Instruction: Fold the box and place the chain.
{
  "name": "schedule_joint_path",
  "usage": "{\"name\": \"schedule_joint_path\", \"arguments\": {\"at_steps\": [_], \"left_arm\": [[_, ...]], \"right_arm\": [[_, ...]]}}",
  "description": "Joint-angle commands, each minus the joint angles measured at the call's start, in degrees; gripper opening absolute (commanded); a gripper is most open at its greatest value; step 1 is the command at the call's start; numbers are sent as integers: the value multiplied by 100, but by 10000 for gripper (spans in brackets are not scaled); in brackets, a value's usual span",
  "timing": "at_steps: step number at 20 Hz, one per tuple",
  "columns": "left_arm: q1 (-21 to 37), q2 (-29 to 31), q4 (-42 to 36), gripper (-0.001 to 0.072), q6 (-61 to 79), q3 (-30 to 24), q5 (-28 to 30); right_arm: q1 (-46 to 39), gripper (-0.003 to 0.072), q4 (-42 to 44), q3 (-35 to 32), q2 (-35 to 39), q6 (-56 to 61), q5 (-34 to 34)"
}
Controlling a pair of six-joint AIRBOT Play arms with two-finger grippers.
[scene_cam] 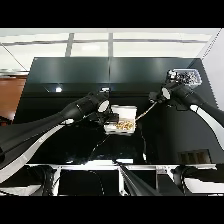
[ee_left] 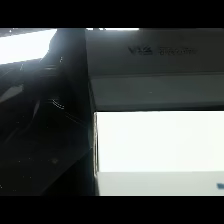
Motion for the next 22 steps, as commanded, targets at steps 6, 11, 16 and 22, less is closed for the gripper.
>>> {"name": "schedule_joint_path", "arguments": {"at_steps": [6,11,16,22], "left_arm": [[4,-2,0,26,0,2,-2],[4,-2,0,26,0,2,2],[4,-2,0,26,0,2,2],[4,-2,2,26,0,2,0]], "right_arm": [[-11,10,345,17,-85,-105,-11],[-11,8,374,17,706,-1467,186],[-11,8,745,48,2559,-2500,942],[-11,9,2811,774,4061,-3724,1921]]}}
